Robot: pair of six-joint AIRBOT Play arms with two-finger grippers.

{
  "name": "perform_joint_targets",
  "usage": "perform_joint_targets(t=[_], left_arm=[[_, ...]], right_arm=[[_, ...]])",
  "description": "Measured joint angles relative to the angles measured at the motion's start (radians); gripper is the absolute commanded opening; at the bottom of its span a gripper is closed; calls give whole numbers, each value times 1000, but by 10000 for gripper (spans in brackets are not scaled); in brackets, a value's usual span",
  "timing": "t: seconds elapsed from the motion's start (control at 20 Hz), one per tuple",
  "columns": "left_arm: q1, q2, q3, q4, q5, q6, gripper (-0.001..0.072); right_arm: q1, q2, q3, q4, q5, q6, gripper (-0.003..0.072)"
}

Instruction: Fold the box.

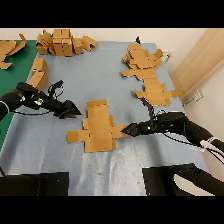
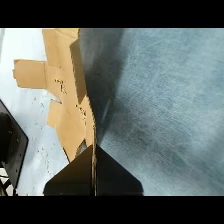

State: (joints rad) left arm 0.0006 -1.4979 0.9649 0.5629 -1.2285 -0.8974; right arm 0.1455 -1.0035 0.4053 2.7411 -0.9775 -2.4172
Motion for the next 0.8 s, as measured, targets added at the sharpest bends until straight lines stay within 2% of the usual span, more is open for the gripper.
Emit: perform_joint_targets(t=[0.2, 0.35, 0.8], left_arm=[[5, -104, 18, -114, -5, 97, 482], [-7, -172, 64, -187, -22, 144, 482], [-110, -339, 261, -238, -106, 139, 481]], right_arm=[[0, 6, -9, 12, 0, 0, 0], [0, 8, -11, 15, -1, 11, 0], [0, 8, -11, 15, -9, 31, 0]])
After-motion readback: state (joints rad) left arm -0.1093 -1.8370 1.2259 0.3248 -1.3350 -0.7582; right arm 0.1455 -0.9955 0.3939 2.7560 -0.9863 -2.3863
